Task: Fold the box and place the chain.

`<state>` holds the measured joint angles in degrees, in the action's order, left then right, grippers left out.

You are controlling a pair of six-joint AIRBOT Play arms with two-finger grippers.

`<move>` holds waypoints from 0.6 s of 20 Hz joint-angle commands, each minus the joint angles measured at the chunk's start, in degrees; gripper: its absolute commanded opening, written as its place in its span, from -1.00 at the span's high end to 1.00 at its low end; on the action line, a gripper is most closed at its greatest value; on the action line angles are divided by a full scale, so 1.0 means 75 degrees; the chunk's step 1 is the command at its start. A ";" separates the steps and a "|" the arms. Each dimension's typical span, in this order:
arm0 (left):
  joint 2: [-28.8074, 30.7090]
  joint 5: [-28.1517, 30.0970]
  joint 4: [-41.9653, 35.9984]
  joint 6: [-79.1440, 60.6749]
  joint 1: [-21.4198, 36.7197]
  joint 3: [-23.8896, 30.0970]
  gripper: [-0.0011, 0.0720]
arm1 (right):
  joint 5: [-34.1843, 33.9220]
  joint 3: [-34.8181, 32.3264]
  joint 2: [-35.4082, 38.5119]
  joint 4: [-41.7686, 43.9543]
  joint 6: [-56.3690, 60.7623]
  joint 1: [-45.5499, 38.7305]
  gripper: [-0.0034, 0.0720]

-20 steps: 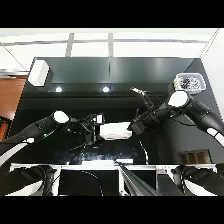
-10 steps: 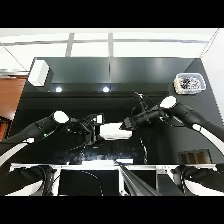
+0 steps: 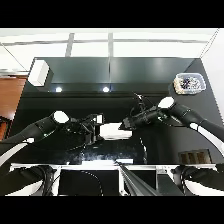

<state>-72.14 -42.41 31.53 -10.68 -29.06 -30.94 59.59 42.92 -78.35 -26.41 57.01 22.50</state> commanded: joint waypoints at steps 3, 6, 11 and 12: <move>0.0064 -0.0020 0.0003 0.0000 0.0000 -0.0012 -0.36 | 0.1396 0.0603 0.1113 -0.0093 -0.0003 -0.0801 0.89; 0.0379 0.0003 0.0009 0.0012 0.0003 -0.0012 -1.00 | 0.1801 0.0659 0.2500 -0.0376 0.0195 -0.1929 0.89; 0.1495 -0.0251 0.1166 0.1539 0.0166 -0.0020 -1.00 | 0.2291 0.0653 0.3993 -0.1644 0.0632 -0.3646 0.89; 0.1746 -0.0527 0.1163 0.1865 0.0195 -0.0032 -1.00 | 0.2320 0.0650 0.4042 -0.1719 0.0632 -0.3847 0.89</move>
<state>-63.48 -43.46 36.80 -4.25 -28.25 -31.05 74.54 47.66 -52.42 -35.05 60.53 -0.56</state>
